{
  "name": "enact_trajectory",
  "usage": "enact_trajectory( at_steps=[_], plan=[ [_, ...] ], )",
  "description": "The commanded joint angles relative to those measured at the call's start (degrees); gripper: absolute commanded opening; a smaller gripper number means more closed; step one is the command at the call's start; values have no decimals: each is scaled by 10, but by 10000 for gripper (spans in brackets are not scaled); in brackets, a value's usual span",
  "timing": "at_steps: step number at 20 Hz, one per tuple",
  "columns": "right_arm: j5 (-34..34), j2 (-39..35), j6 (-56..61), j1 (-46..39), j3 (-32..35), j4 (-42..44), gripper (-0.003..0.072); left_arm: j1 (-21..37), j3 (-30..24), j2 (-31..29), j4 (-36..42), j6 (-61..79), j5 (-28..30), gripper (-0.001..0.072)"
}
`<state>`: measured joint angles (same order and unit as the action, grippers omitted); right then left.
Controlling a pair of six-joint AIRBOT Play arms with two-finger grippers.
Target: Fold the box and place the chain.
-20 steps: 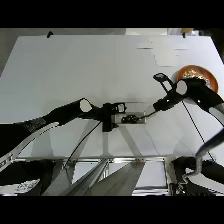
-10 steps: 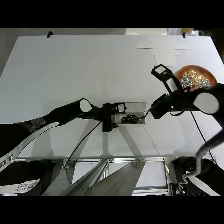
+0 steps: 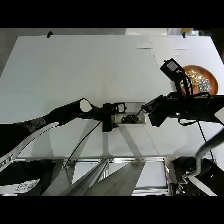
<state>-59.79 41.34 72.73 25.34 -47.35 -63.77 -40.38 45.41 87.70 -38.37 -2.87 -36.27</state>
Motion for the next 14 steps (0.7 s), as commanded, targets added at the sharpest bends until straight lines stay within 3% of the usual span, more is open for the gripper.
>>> enact_trajectory(
  at_steps=[1, 9, 14],
  plan=[
    [38, -1, -12, 1, 18, 18, 15, 0, 0, 0, 0, 0, 0, 11],
    [68, 76, -70, 1, 88, 11, 16, 0, 0, 0, 0, 0, 0, 11],
    [72, 129, -73, 1, 94, 0, 32, 0, 0, 0, 0, 0, 0, 11]
  ],
)
